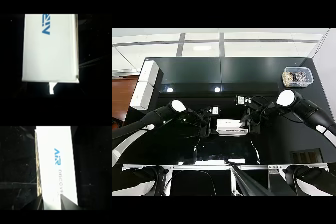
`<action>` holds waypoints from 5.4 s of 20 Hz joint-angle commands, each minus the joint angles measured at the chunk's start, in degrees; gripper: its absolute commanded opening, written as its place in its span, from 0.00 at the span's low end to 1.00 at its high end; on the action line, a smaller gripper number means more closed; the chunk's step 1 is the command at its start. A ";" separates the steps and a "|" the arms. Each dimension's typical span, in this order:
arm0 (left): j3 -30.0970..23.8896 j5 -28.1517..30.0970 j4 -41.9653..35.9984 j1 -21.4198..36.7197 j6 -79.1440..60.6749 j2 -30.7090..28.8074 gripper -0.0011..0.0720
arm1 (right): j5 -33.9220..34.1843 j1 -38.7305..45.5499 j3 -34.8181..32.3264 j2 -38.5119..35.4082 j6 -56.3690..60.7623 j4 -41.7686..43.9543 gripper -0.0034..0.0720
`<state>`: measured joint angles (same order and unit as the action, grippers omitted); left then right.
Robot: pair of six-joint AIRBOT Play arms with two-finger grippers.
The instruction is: Fold the box and place the chain.
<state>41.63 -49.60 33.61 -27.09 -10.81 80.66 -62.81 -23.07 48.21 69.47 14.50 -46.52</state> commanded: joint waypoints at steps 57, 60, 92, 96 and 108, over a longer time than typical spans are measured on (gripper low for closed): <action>23.61 -3.65 7.72 -12.92 26.93 8.44 0.98 | -12.59 26.99 -2.95 -24.76 47.41 -9.57 0.07; 26.32 -9.44 9.57 -13.22 28.39 11.47 0.98 | -12.37 26.99 -2.95 -24.74 47.41 -10.75 0.07; 26.91 -39.52 57.00 38.25 90.16 -15.76 0.46 | -8.92 26.99 -2.95 -24.74 49.59 -10.23 0.07; 20.81 -36.72 56.39 54.86 89.29 -14.19 0.46 | -5.92 26.99 -2.95 -24.74 49.57 -8.24 0.07; 14.01 -22.82 47.25 66.82 65.31 -13.60 0.46 | -2.05 26.99 -2.95 -24.44 49.62 -7.89 0.07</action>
<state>59.20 -77.67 85.19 38.59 60.25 67.05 -65.65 3.90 45.28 44.95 64.10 -54.43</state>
